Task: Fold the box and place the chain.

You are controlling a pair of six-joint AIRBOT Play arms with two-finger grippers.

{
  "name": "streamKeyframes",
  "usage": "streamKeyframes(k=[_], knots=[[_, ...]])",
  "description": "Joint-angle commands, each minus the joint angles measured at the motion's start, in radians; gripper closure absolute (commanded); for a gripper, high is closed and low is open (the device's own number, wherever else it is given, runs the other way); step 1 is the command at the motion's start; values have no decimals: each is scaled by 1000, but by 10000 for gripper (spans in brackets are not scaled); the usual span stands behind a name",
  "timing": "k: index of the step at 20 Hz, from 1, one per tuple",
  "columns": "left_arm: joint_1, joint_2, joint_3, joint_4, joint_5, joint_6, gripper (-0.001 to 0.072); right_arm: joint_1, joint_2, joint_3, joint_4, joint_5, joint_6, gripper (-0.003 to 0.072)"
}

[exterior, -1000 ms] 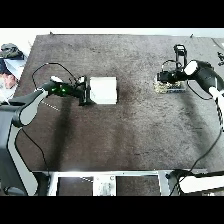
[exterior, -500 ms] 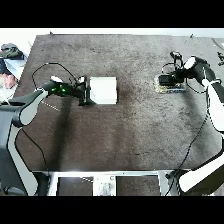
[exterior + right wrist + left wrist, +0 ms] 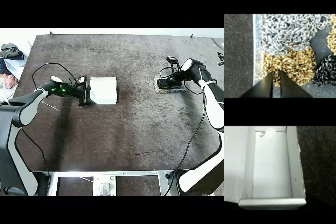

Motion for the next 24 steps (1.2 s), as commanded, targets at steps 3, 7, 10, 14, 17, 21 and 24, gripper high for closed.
streamKeyframes(k=[3, 7, 10, 14, 17, 21, 24], knots=[[-1, 0, 0, 0, 0, 0, 249, 5, 10, 1, 1, 12, -17, 701], [-1, 0, 0, 0, 0, 0, 249, 5, 95, 1, 31, 23, -17, 701], [-1, 0, 0, 1, 0, 0, 249, 7, 196, 1, 33, 36, -18, 702], [-1, 0, 0, 0, 0, 0, 249, 7, 338, 1, 33, 37, -26, 702], [-1, 0, 0, 0, 0, 0, 249, 8, 465, 1, 47, -2, -43, 702], [-1, 0, 0, 1, 0, 0, 249, 13, 653, 1, 190, -154, -103, 702], [-1, 0, 0, 0, 0, 0, 249, 82, 768, 1, 236, -347, -178, 702]])
